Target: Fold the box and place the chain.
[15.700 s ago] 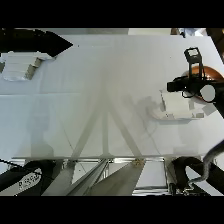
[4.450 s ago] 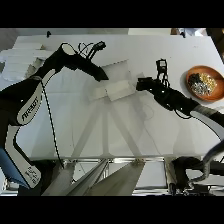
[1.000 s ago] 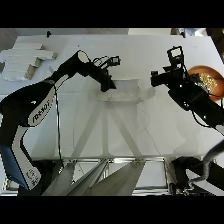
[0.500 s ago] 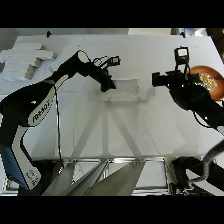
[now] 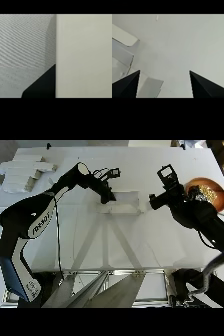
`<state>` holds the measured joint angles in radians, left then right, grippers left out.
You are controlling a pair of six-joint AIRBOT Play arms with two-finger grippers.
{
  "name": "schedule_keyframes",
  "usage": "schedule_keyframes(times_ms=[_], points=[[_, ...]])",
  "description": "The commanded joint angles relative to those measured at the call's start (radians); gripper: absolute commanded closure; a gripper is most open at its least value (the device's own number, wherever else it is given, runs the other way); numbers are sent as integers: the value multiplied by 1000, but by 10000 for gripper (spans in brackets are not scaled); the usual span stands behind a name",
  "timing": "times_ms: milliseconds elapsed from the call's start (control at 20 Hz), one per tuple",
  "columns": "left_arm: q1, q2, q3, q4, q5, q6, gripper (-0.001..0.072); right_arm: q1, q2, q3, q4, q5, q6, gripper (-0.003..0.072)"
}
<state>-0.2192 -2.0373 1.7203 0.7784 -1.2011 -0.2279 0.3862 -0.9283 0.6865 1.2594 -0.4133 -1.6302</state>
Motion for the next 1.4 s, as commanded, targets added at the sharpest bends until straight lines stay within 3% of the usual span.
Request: schedule_keyframes(times_ms=[0, 150, 300, 550, 900, 1150, 1350], points=[[-1, -1, 0, 0, 0, 0, 694, 22, 97, 0, 27, 32, -159, -4], [-1, 0, 0, 0, 0, 0, 694, -24, 161, 0, 43, 35, -118, -4], [-1, 0, 0, 0, 0, 0, 694, -57, 208, -6, 102, 45, 139, -4], [-1, 0, 0, 0, 0, 0, 694, -37, 209, -5, 108, 62, -77, -4], [-1, 0, 0, 0, 0, 0, 694, 220, 213, 5, 109, 50, -133, -4], [-1, 0, 0, 0, 0, 0, 694, 320, 274, -47, 164, -47, -150, -4], [-1, 0, 0, 0, 0, 0, 694, 320, 322, -153, 338, -146, -351, -4]])
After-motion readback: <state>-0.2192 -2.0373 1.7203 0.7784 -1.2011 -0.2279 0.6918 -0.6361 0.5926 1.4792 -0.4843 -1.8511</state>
